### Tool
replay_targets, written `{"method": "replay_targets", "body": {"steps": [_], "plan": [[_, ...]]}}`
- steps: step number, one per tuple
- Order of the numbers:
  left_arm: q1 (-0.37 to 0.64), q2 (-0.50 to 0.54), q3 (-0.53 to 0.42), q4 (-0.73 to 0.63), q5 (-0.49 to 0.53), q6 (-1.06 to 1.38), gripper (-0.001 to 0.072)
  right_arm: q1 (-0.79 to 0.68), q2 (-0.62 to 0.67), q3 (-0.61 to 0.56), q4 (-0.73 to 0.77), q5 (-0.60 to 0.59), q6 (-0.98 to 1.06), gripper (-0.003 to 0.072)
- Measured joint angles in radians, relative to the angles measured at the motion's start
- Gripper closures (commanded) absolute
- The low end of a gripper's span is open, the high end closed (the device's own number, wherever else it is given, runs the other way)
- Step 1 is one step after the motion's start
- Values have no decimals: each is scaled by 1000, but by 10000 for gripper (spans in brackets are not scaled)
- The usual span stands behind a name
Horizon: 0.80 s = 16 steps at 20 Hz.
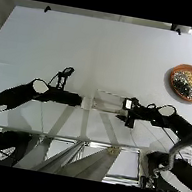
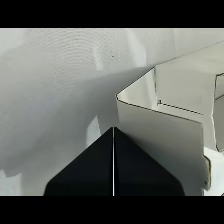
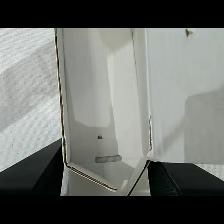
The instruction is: Fold the box and place the chain.
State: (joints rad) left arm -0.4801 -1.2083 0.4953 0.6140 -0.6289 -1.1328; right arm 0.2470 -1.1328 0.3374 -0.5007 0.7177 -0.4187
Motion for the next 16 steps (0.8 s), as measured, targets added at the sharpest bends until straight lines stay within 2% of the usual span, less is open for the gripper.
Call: {"method": "replay_targets", "body": {"steps": [5,6,7,8,16], "plan": [[-34,-28,2,-8,2,8,691,0,0,0,0,0,0,285],[-44,-30,6,-10,2,8,633,0,0,0,0,0,0,285],[-53,-31,12,-13,1,14,535,0,0,0,0,0,0,285],[-61,-32,19,-17,0,23,502,0,0,0,0,0,0,285],[-87,-26,76,-35,-18,53,499,0,0,0,0,0,0,285]]}}
